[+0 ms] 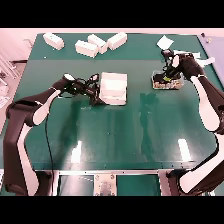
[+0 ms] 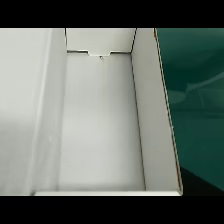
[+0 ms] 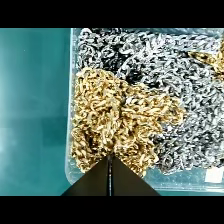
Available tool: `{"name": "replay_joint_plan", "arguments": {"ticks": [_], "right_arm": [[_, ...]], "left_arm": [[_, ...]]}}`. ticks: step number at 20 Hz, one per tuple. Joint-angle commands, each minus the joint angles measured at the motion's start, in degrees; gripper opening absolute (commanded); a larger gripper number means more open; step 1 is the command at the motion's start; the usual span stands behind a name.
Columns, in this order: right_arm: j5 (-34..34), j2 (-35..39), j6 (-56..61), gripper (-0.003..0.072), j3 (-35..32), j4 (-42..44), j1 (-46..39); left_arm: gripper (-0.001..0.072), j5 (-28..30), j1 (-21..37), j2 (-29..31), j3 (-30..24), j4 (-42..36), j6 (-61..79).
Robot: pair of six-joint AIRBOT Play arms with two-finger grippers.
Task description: Fold the box and place the chain.
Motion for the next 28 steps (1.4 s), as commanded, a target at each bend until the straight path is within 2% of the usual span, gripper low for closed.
{"name": "replay_joint_plan", "arguments": {"ticks": [1,7,8,9,10,14,16,17,22,23,24,27,28], "right_arm": [[0.0,0.0,-1.2,0.0004,0.0,0.2,0.0],[0.3,0.9,-1.4,0.0009,0.1,0.2,0.1],[1.1,1.3,-1.4,0.0187,0.2,0.2,0.1],[1.7,1.6,-1.3,0.0477,0.2,0.2,0.0],[1.7,1.7,-1.4,0.0572,0.2,0.2,0.0],[0.1,1.1,-1.4,0.0568,0.2,0.2,0.0],[-0.7,0.4,-1.4,0.045,0.2,0.2,0.0],[-0.8,-0.1,-1.3,0.0418,0.2,0.2,0.0],[-0.8,-2.6,-1.4,0.0417,0.0,1.1,0.0],[-0.8,-3.1,-1.4,0.0365,0.0,1.0,0.0],[-0.8,-3.3,-1.4,0.0159,0.0,1.0,0.0],[-0.8,-2.3,-1.4,0.0102,0.5,1.0,0.3],[-0.7,-1.3,-1.4,0.0057,0.7,1.0,0.5]], "left_arm": [[0.0592,-0.1,0.1,0.0,0.0,0.0,0.0],[0.0592,-0.5,0.1,0.0,0.0,0.0,0.0],[0.0592,-0.5,0.1,0.0,0.0,0.0,0.0],[0.0592,-0.5,0.1,0.0,0.0,0.0,0.0],[0.0592,-0.5,0.1,0.0,0.0,0.0,0.0],[0.0592,-0.5,0.1,0.0,0.0,0.0,0.0],[0.0592,-0.5,0.1,0.0,0.0,0.0,0.0],[0.0592,-0.5,0.1,0.0,0.0,0.0,0.0],[0.0592,-0.5,0.1,0.0,0.0,0.0,0.0],[0.0592,-0.5,0.1,0.0,0.0,0.0,0.0],[0.0592,-0.5,0.1,0.0,0.0,0.0,0.0],[0.0592,-0.5,0.1,0.0,0.0,0.0,0.0],[0.0592,-0.5,0.1,0.0,0.0,0.0,0.0]]}}
